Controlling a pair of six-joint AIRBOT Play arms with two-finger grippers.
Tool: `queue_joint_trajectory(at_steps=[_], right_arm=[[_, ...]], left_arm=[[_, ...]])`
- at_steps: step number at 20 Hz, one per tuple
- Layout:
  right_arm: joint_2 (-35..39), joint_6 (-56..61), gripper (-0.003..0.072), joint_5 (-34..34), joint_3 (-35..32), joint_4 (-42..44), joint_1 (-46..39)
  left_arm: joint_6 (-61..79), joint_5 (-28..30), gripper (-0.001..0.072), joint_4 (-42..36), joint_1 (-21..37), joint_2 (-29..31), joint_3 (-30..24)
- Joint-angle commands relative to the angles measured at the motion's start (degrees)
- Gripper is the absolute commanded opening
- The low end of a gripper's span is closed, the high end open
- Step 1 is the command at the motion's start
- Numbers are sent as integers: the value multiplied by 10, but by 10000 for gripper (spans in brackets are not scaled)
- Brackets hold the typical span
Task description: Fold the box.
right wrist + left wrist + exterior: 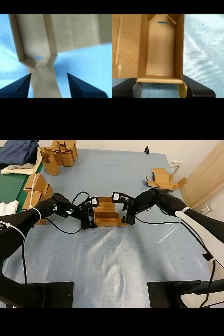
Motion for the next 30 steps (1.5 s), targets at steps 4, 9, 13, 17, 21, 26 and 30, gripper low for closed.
queue_joint_trajectory(at_steps=[4, 9, 13, 17, 21, 26, 30], right_arm=[[91, 66, 705, -78, 0, 26, -70], [84, 232, 4, -91, -3, 120, -175], [33, 447, 1, -183, -5, 182, -272], [-50, 406, -1, -274, -26, 338, -289], [-108, 391, -1, -258, -31, 378, -256], [-134, 393, -1, -203, -31, 381, -242], [-156, 381, -1, -200, -31, 381, -241]], left_arm=[[-10, 0, 219, 0, 0, 0, 0], [-12, 0, 219, 0, 0, 0, 0], [-20, 0, 218, 0, 0, 0, 0], [-20, 0, 218, 1, 0, 0, 0], [-19, 1, 219, 1, 0, 0, 0], [-19, 0, 219, 1, 0, 0, 0], [-19, 0, 218, 1, 0, 0, 0]])
